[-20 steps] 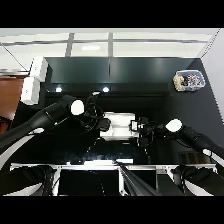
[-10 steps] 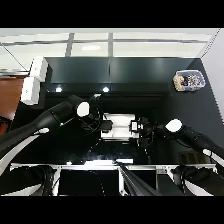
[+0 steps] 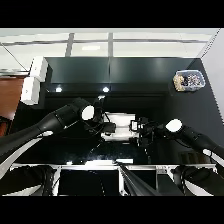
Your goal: Fold the box and place the chain.
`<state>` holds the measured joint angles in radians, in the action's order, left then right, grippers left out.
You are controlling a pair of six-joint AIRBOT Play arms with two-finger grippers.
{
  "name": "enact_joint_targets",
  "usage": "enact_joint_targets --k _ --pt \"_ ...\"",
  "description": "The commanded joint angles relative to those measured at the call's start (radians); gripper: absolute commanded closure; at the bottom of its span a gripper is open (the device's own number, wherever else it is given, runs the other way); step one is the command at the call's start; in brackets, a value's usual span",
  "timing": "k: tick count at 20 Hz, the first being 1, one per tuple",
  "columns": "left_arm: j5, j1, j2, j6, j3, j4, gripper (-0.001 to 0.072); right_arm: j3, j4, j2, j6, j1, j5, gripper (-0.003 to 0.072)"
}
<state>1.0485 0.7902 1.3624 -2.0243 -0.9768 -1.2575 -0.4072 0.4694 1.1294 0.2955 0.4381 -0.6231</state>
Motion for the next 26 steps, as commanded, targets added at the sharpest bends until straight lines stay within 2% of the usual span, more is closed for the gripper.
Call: enact_joint_targets --k 1,3,4,5,11,17,26 --pt "-0.025 0.013 0.000 -0.026 -0.001 0.000 0.0228 0.000 0.000 0.000 0.000 0.000 -0.001 0.0255" --pt "-0.026 0.014 0.001 -0.031 -0.001 -0.002 0.0248 0.000 0.000 0.000 0.000 0.000 -0.001 0.0255" --pt "-0.026 0.014 0.001 -0.050 -0.001 -0.005 0.0345 0.000 0.000 0.000 0.000 0.000 -0.001 0.0255" --pt "-0.027 0.017 0.001 -0.060 -0.001 -0.014 0.0384 0.000 0.000 0.000 0.000 0.000 -0.001 0.0255" --pt "-0.018 0.042 0.013 -0.158 -0.015 -0.117 0.0385 0.000 0.000 0.000 0.000 0.000 -0.001 0.0255" --pt "0.103 0.045 0.137 -0.159 -0.146 -0.160 0.0385 0.000 0.000 0.000 0.000 0.000 -0.001 0.0255" --pt "0.097 0.045 0.155 -0.262 -0.148 -0.181 0.0375 0.000 0.000 0.000 0.000 0.000 -0.001 0.0255"
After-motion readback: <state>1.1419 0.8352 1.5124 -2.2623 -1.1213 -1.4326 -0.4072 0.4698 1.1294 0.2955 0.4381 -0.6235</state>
